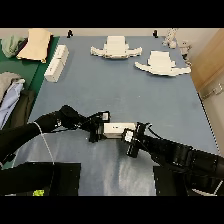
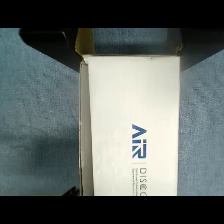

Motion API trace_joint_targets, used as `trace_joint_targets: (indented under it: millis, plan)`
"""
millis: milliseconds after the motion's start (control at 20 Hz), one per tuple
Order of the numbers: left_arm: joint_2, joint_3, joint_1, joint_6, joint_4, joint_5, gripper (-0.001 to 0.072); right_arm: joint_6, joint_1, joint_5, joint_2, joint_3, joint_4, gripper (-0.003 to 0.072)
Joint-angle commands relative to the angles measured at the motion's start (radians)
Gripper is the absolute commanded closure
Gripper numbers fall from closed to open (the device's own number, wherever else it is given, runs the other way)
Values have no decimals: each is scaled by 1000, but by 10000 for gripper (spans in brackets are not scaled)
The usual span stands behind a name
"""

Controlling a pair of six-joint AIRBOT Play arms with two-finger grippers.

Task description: Fold the box.

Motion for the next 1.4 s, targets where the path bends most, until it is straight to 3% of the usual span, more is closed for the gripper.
trace_joint_targets:
  millis: [0,450,850,1350]
  plan:
    - [0,0,0,0,0,0,215,74,-12,40,2,-23,-24,683]
    - [0,0,0,0,0,0,215,75,-39,64,-87,-23,-42,683]
    - [0,0,0,0,0,0,215,77,-37,29,33,-21,-37,683]
    - [0,0,0,0,0,0,215,78,-80,82,-46,-22,-37,683]
